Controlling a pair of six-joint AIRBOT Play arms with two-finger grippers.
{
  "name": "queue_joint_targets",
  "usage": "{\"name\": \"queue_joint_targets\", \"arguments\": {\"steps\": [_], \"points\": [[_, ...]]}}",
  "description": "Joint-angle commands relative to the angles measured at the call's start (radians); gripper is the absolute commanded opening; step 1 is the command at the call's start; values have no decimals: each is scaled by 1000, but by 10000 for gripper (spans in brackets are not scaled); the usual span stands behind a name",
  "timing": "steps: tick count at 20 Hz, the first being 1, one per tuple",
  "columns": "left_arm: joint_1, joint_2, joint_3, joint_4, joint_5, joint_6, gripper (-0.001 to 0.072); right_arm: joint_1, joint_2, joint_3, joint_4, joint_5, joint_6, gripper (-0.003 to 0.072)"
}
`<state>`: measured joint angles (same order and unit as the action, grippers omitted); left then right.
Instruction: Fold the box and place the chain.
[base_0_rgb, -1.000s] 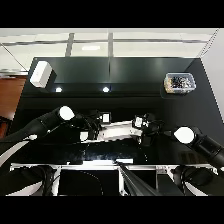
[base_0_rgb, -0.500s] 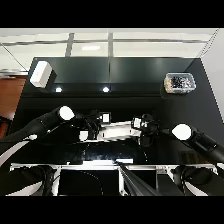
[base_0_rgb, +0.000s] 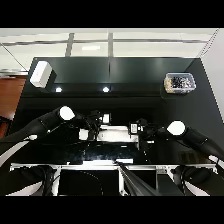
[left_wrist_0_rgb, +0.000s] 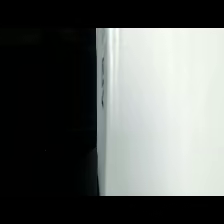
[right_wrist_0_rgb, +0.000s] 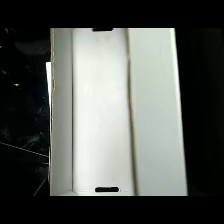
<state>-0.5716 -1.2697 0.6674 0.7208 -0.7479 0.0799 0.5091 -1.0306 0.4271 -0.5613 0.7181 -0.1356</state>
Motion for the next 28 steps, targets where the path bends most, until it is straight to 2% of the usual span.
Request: {"name": "queue_joint_targets", "arguments": {"steps": [1, 10, 14, 28], "points": [[0, 0, 1, 0, 5, -1, 24, 0, -43, -1, 12, -10, -42, 637], [0, 0, 1, 0, 4, -2, 24, -27, -98, 0, 30, -46, -60, 637], [0, 0, 1, 0, 4, -2, 24, -81, -98, 0, 30, 20, -108, 637], [0, 0, 1, 0, 5, -2, 24, -69, -115, 0, 69, -19, -125, 637]]}}
